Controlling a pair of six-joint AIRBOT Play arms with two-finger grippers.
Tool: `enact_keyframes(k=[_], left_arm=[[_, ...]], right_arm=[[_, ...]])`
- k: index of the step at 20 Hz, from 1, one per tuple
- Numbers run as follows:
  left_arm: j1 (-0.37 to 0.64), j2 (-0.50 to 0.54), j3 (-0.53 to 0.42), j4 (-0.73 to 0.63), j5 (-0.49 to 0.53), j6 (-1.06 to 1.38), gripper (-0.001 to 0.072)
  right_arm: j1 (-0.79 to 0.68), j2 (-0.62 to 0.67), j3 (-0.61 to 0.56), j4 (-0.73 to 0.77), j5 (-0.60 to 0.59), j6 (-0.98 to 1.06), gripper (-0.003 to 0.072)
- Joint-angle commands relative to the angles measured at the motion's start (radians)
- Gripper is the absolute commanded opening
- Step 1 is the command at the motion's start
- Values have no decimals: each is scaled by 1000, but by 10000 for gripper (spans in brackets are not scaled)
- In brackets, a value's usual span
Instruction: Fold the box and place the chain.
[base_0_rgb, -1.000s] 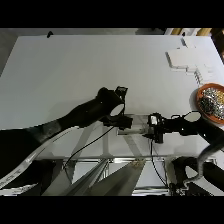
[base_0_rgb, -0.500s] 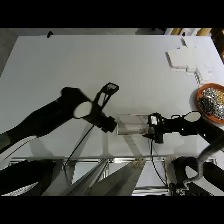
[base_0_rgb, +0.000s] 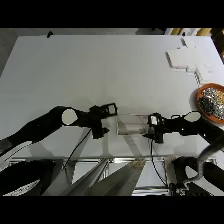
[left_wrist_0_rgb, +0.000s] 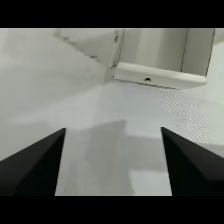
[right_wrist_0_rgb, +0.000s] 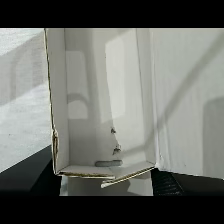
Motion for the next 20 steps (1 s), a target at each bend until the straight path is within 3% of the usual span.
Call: enact_keyframes(k=[1,8,20], left_arm=[[4,-85,-29,-229,58,462,696],[-53,-155,-29,-436,57,617,697],[-56,-167,-29,-566,35,637,697]], right_arm=[[0,1,1,0,0,0,401],[0,0,1,0,0,0,401],[0,0,1,0,0,0,401]])
